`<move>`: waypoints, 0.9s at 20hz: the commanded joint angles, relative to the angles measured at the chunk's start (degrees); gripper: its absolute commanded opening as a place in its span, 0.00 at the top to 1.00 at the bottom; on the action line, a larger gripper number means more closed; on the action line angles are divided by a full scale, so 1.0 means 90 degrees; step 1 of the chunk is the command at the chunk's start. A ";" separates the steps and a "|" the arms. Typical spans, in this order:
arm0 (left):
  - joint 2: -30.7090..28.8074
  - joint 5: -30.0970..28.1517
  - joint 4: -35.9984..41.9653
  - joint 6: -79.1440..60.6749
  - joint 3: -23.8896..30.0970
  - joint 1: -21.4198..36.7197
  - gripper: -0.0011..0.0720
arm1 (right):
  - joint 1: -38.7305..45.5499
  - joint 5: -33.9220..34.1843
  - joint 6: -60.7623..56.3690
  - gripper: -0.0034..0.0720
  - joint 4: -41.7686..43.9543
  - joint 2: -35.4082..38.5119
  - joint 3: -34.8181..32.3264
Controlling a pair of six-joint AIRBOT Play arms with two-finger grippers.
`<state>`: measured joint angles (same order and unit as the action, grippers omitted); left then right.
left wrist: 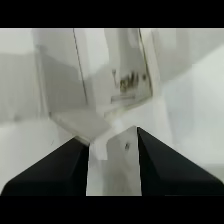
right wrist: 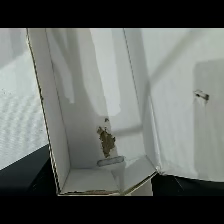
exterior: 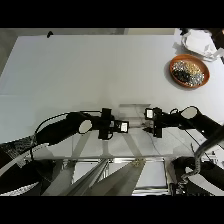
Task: Fold the box and place the chain.
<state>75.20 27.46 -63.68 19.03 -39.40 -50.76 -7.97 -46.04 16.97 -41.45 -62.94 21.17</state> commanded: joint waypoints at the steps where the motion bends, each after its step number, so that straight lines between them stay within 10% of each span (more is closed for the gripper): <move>1: -0.0087 0.0430 -0.0041 -0.0022 -0.0002 0.0049 0.55 | 0.0000 0.0005 0.0002 0.42 -0.0022 0.0005 0.0000; 14: -0.0080 -0.0282 0.0194 -0.0107 -0.0002 0.0034 0.56 | 0.0000 0.0005 0.0002 0.42 -0.0017 0.0007 0.0000; 18: -0.0083 -0.0151 0.0537 -0.0199 -0.0002 -0.0041 0.71 | 0.0000 0.0005 0.0002 0.42 -0.0019 0.0007 0.0000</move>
<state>74.50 25.82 -60.93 17.93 -39.40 -50.72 -7.97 -46.00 16.99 -41.63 -62.92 21.17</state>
